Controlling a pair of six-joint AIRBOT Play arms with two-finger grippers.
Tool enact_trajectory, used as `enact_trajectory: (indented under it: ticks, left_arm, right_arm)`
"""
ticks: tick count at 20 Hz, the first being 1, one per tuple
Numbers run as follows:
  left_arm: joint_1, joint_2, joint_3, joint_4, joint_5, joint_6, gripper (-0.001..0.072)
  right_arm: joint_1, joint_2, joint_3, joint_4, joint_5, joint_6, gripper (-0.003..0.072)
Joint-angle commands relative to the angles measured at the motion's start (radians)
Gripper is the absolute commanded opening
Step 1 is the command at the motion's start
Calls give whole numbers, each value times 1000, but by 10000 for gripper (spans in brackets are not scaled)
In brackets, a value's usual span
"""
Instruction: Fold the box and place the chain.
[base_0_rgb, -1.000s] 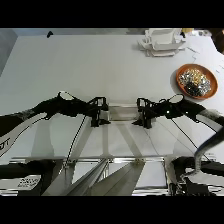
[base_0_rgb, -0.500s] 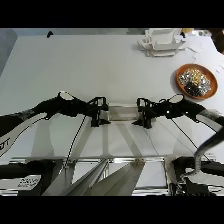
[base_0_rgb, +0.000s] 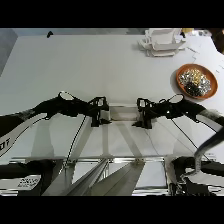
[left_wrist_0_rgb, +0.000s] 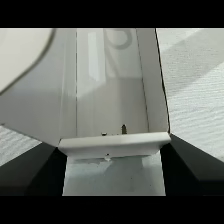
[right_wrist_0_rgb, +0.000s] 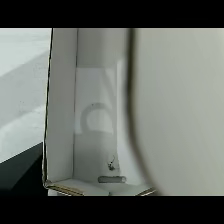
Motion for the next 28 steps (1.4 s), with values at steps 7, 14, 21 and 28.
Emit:
enact_trajectory:
  ticks: [7,14,21,28]
  left_arm:
    - [1,0,0,3,-6,0,141]
    - [1,0,0,4,-6,0,141]
    - [1,0,0,4,-6,0,141]
    - [1,0,0,4,-6,0,141]
  right_arm:
    - [-55,158,1,-205,-12,267,696]
    - [-192,343,1,-204,124,350,633]
    - [-107,380,1,57,189,351,23]
    - [-27,329,1,188,-225,499,23]
